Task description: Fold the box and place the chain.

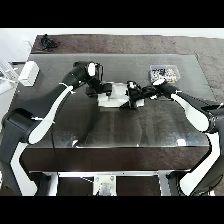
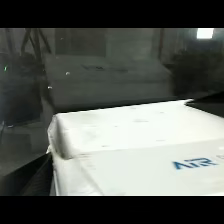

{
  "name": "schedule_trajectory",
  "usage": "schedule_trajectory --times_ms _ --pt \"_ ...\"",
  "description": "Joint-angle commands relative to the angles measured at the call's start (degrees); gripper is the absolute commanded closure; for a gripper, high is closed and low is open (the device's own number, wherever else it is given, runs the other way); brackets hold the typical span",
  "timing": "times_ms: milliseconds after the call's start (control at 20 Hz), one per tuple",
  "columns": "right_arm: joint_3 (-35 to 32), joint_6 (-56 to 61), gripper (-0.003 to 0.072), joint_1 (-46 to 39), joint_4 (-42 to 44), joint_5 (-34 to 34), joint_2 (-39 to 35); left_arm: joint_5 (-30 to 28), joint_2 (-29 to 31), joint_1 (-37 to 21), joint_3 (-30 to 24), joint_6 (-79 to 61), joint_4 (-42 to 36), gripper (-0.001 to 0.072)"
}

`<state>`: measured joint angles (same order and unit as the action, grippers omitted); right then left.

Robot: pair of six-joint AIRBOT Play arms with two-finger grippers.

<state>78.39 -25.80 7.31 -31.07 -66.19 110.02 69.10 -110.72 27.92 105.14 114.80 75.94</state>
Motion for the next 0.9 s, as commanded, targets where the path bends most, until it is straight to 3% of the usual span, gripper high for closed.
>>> schedule_trajectory --times_ms 0,850 --pt "-0.02 0.04 0.0116 0.00 0.00 0.11 -0.04 1.27 -0.04 -0.02 0.02 -0.33 0.79 0.0048" --pt "-0.02 0.04 0.0116 -0.02 0.00 0.11 -0.04 -0.59 -0.28 -0.02 0.02 -1.75 -0.31 0.0054"
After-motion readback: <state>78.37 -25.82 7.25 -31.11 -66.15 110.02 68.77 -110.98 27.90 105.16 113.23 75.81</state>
